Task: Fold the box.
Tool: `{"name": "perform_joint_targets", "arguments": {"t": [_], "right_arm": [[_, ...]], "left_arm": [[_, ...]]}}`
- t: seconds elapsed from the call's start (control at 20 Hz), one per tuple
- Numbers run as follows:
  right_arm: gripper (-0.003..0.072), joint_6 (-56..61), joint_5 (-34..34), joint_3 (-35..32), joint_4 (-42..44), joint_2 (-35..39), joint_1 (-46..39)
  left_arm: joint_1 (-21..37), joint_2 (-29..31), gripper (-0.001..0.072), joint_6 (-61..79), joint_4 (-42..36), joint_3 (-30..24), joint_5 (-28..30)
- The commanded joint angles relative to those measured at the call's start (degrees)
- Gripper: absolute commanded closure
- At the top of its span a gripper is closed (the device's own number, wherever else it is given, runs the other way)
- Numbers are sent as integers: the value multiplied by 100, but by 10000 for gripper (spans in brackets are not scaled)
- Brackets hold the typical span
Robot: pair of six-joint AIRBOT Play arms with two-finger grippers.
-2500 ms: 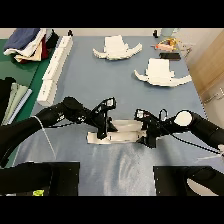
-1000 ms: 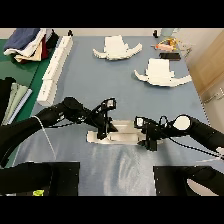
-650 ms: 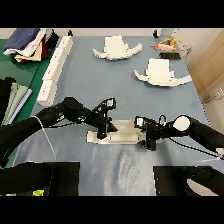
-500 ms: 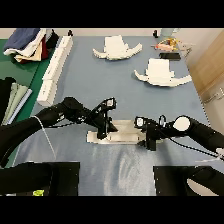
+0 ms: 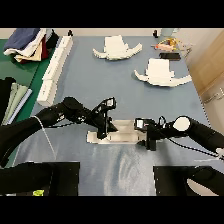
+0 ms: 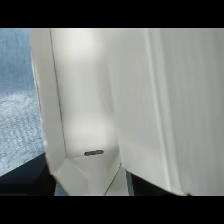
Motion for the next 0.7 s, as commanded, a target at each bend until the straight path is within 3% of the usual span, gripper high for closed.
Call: {"name": "perform_joint_targets", "arguments": {"t": [0.0,0.4,0.5,0.65], "right_arm": [[29,-52,44,0,127,24,-2],[35,-129,-55,-107,258,-131,0],[164,-247,-66,-127,319,-155,0],[169,-247,-70,-136,308,-168,-2]], "left_arm": [[0,-2,696,2,2,-2,-2],[0,-2,696,2,2,-2,-2],[0,-2,696,2,2,-2,-2],[0,-2,696,2,2,-2,-2]]}}
